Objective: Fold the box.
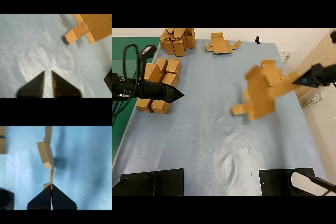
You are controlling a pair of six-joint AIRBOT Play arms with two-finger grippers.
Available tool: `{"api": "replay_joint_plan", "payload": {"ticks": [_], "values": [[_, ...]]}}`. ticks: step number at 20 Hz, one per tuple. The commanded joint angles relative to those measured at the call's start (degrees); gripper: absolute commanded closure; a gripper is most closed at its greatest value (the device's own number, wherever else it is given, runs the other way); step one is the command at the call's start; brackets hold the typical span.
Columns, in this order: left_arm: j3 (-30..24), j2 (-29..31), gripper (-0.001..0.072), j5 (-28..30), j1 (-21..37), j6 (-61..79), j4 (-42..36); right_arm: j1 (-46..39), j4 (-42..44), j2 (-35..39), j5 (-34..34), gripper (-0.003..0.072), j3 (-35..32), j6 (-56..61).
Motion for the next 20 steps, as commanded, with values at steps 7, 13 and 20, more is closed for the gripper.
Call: {"api": "replay_joint_plan", "payload": {"ticks": [7, 13, 20], "values": [[0.0, -10.1, 0.0213, -2.4, 5.1, 11.8, -10.1, 29.2, 5.9, 7.6, 34.0, 0.068, -25.4, -9.1], [0.0, -18.2, 0.0212, -6.8, 5.1, 26.9, -17.9, 35.3, 7.2, 7.1, 70.5, 0.068, -54.0, -25.2], [0.7, -35.4, 0.0212, -7.6, 1.4, 33.0, -26.5, 37.3, 7.5, 6.9, 77.0, 0.0679, -59.4, -27.2]]}}
